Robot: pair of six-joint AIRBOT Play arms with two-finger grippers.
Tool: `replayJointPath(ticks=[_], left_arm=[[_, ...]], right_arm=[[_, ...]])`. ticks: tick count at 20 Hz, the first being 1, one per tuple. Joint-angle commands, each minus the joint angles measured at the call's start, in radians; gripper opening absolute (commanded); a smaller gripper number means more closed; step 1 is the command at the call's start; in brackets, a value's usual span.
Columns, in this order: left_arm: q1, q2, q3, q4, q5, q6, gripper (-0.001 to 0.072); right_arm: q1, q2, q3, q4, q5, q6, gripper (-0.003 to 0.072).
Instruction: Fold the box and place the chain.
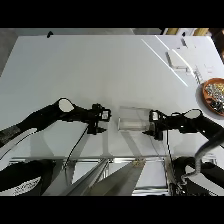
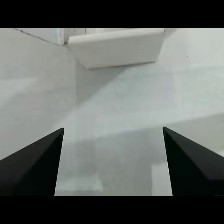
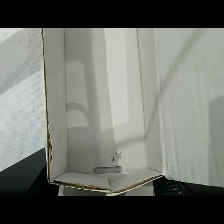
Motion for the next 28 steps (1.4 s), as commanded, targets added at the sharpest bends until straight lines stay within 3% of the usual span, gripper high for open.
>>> replayJointPath(ticks=[1,12,28], left_arm=[[-0.019,-0.036,-0.004,-0.077,0.046,0.063,0.0702],[-0.112,-0.113,0.042,-0.203,0.121,0.061,0.0704],[-0.146,-0.125,0.042,-0.251,0.091,0.064,0.0705]], right_arm=[[0.0,0.001,0.001,0.0,0.0,0.0,0.0413],[0.0,0.001,0.001,0.0,0.0,0.0,0.0413],[0.0,0.001,0.001,0.0,0.0,0.0,0.0413]])
